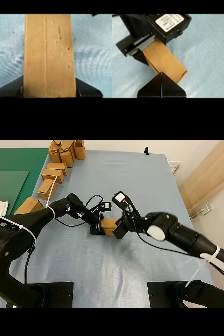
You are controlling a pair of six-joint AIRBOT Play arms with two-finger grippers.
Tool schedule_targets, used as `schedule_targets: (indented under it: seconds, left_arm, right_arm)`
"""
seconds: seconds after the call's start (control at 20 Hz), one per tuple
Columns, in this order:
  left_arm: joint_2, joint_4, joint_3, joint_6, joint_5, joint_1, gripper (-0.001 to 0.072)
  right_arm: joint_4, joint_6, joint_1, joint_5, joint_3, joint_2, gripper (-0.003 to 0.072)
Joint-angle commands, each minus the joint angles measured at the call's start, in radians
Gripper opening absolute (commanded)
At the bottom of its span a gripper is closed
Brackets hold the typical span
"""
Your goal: Fold the box.
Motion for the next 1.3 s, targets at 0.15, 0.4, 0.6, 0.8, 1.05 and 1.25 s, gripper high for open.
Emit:
schedule_targets:
  seconds: [0.15,0.4,0.6,0.8,1.05,1.25]
  left_arm:
    - [0.001,0.001,0.001,0.000,0.008,0.000,0.0417]
    - [0.001,0.001,0.001,0.000,0.007,0.000,0.0418]
    - [0.001,0.000,0.001,0.001,0.009,0.000,0.0561]
    - [0.001,0.000,0.001,0.000,0.009,0.000,0.0640]
    - [0.001,0.000,0.001,0.000,0.008,0.000,0.0640]
    - [0.001,0.000,0.001,0.000,0.005,0.000,0.0640]
  right_arm:
    - [0.011,0.030,0.021,-0.264,-0.047,-0.089,0.0006]
    - [0.015,0.023,0.023,-0.228,0.014,-0.175,0.0006]
    - [0.034,0.023,0.050,-0.117,0.014,-0.172,0.0006]
    - [0.034,0.024,0.082,-0.066,0.014,-0.171,0.0006]
    - [0.034,0.024,0.082,-0.049,0.011,-0.172,0.0006]
    - [0.024,0.024,0.081,-0.045,0.008,-0.171,0.0006]
